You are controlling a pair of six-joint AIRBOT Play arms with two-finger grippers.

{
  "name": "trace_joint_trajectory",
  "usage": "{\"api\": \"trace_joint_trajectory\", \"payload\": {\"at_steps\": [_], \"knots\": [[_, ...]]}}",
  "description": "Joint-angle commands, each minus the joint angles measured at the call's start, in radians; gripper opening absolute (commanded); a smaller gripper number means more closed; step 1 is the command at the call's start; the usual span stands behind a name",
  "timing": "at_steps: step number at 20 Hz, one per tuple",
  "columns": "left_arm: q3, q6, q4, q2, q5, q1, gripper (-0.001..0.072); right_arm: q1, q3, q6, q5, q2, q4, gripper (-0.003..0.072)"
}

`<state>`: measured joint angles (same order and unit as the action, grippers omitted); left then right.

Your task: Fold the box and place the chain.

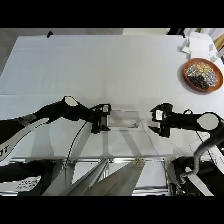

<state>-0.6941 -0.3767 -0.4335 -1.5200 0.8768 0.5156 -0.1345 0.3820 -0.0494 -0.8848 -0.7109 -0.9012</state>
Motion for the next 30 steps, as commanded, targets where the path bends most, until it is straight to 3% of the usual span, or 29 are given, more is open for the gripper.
{"api": "trace_joint_trajectory", "payload": {"at_steps": [1, 3, 5, 6, 7, 10, 15, 18, 26, 30], "knots": [[-0.001, 0.0, 0.014, 0.001, 0.0, -0.001, 0.0207, 0.002, 0.0, 0.031, -0.055, 0.08, 0.051, 0.0678], [-0.001, 0.0, 0.014, 0.001, 0.0, 0.0, 0.0207, 0.001, 0.0, 0.031, -0.084, 0.084, 0.2, 0.0557], [-0.001, 0.0, 0.014, 0.001, 0.002, -0.001, 0.0207, -0.006, 0.0, 0.029, -0.098, 0.082, 0.358, 0.0276], [-0.001, 0.0, 0.014, 0.001, 0.002, -0.001, 0.0207, -0.02, 0.0, 0.02, -0.094, 0.078, 0.409, 0.0071], [-0.001, 0.0, 0.014, 0.001, 0.002, -0.001, 0.0207, -0.044, 0.0, 0.013, -0.073, 0.066, 0.447, 0.0021], [-0.001, 0.0, 0.014, 0.001, 0.002, -0.001, 0.0207, -0.147, 0.0, -0.056, 0.042, -0.035, 0.614, 0.0021], [-0.001, 0.0, 0.014, 0.001, 0.003, 0.0, 0.0207, -0.265, 0.0, -0.218, 0.411, -0.254, 0.906, 0.0021], [-0.001, 0.0, 0.014, 0.001, 0.003, -0.001, 0.0207, -0.264, 0.0, -0.217, 0.552, -0.305, 0.945, 0.0021], [-0.001, 0.0, 0.014, 0.001, 0.003, -0.001, 0.0207, -0.264, 0.0, -0.18, 0.524, -0.397, 0.888, 0.0021], [-0.001, 0.0, 0.014, 0.001, 0.003, -0.001, 0.0207, -0.264, 0.0, -0.021, 0.523, -0.396, 0.719, 0.0021]]}}
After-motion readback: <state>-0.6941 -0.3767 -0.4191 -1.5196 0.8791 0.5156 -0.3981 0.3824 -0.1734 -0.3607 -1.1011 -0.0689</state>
